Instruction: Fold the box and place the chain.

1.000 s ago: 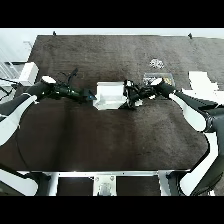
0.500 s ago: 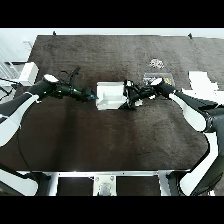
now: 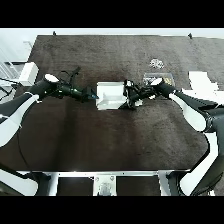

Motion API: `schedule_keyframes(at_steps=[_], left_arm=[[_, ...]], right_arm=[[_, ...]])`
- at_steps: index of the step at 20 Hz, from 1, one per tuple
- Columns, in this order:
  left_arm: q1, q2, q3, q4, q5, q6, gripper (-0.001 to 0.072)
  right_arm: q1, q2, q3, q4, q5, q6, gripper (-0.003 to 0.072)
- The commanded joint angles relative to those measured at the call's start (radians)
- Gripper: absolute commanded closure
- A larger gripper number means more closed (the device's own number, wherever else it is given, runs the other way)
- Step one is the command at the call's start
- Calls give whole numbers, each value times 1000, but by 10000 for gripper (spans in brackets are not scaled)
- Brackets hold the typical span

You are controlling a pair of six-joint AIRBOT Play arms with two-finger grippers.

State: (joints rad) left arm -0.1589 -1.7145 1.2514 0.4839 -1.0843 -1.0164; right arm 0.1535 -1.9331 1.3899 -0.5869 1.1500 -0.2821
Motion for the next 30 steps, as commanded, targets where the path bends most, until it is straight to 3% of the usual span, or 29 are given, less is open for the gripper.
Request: schedule_keyframes(at_steps=[1, 10, 13, 19, 20, 22, 26, 30], left_arm=[[0, 0, 1, 45, 11, -5, 280], [-24, 0, 5, 48, 51, -53, 285], [-48, 0, 31, 90, 64, -113, 361], [-51, 0, 33, 105, 48, -196, 349], [-51, 0, 33, 105, 48, -209, 299], [-51, 0, 42, 126, 45, -224, 282], [-92, 0, 96, 304, 44, -346, 282], [-124, 0, 144, 368, 56, -394, 282]], right_arm=[[1, 0, 0, 0, 0, 0, 103], [1, 0, 0, 0, 0, 0, 102], [1, 0, 0, 0, 0, 0, 103], [1, 0, 0, 0, 0, 0, 102], [1, 0, 0, 0, 0, 0, 103], [1, 0, 0, 0, 0, 0, 102], [1, 0, 0, 0, 0, 0, 103], [1, 0, 0, 0, 0, 0, 102]])
